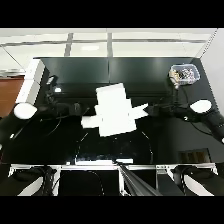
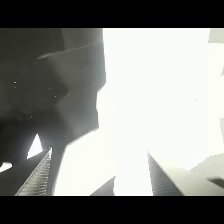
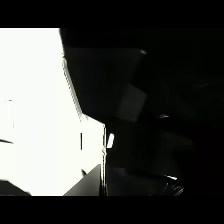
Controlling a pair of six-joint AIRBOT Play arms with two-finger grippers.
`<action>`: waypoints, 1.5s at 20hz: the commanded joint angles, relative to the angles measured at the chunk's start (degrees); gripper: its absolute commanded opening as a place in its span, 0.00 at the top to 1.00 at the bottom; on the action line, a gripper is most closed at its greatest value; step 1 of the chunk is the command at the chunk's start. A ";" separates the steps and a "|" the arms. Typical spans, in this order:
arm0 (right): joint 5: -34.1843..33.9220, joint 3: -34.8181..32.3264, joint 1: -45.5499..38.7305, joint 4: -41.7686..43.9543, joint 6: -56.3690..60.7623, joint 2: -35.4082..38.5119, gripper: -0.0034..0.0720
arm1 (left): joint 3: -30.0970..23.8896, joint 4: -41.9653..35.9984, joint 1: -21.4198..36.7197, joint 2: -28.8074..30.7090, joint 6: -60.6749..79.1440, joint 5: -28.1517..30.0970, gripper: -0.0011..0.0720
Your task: Fold the box and place the chain.
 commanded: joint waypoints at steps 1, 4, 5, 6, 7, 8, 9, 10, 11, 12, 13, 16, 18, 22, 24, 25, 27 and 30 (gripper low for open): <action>-4.57 -1.27 6.14 0.59 0.61 0.37 0.92 | 9.62 -6.91 2.78 -15.93 4.92 -9.22 0.01; -4.55 -1.27 6.21 0.59 0.63 0.37 0.92 | 16.00 -16.39 5.97 -27.32 11.04 -19.08 0.01; -4.33 -1.27 6.21 0.66 0.66 0.37 0.92 | 17.38 -17.53 5.92 -29.92 12.52 -21.75 0.01; -4.20 -1.27 6.23 0.68 0.63 0.37 0.92 | 18.71 -17.18 5.38 -32.15 13.77 -23.87 0.02; -4.11 -1.27 6.21 0.68 0.63 0.37 0.92 | 19.89 -16.94 4.76 -33.97 15.76 -25.59 0.02; -4.13 -1.27 6.21 0.68 0.63 0.37 0.92 | 21.44 -17.00 4.00 -35.82 18.43 -28.48 0.05; -4.11 -1.27 6.21 0.63 0.61 0.37 0.92 | 22.95 -16.92 3.02 -37.38 21.11 -31.82 0.06; -4.13 -1.27 6.21 0.63 0.63 0.37 0.92 | 24.68 -16.28 2.01 -38.93 23.87 -35.69 0.07; -4.11 -1.27 6.21 0.66 0.63 0.37 0.92 | 26.67 -14.12 1.05 -40.33 25.81 -38.99 0.17; -4.11 -1.27 6.21 0.66 0.63 0.37 0.92 | 28.33 -11.15 0.28 -41.33 26.69 -40.48 0.26; -4.11 -1.27 6.21 0.63 0.61 0.37 0.92 | 29.64 -8.24 -0.46 -41.88 27.78 -40.76 0.43; -4.11 -1.27 6.21 0.63 0.61 0.37 0.92 | 31.85 -5.18 -1.36 -41.97 32.48 -40.89 0.70; -3.87 -1.27 6.23 0.39 0.57 0.37 0.92 | 32.92 -5.18 -1.20 -41.97 33.35 -40.76 0.85; 4.31 1.86 4.33 -10.29 0.50 0.83 0.09 | 33.92 -5.18 -1.49 -41.64 34.77 -40.85 0.95; 15.78 7.80 0.50 -20.63 0.48 1.57 0.10 | 33.90 -4.66 -2.43 -39.93 34.75 -43.19 0.96; 21.66 10.97 -1.53 -25.46 0.20 1.84 0.10 | 33.86 -4.63 -3.26 -38.05 34.75 -44.92 0.96; 26.43 14.60 -4.33 -33.88 -0.85 1.86 0.10 | 32.15 -4.66 -5.64 -32.52 36.22 -42.60 0.96; 23.54 14.80 -6.05 -39.67 -0.85 1.84 0.10 | 24.13 -4.68 -10.27 -24.63 43.50 -29.11 0.95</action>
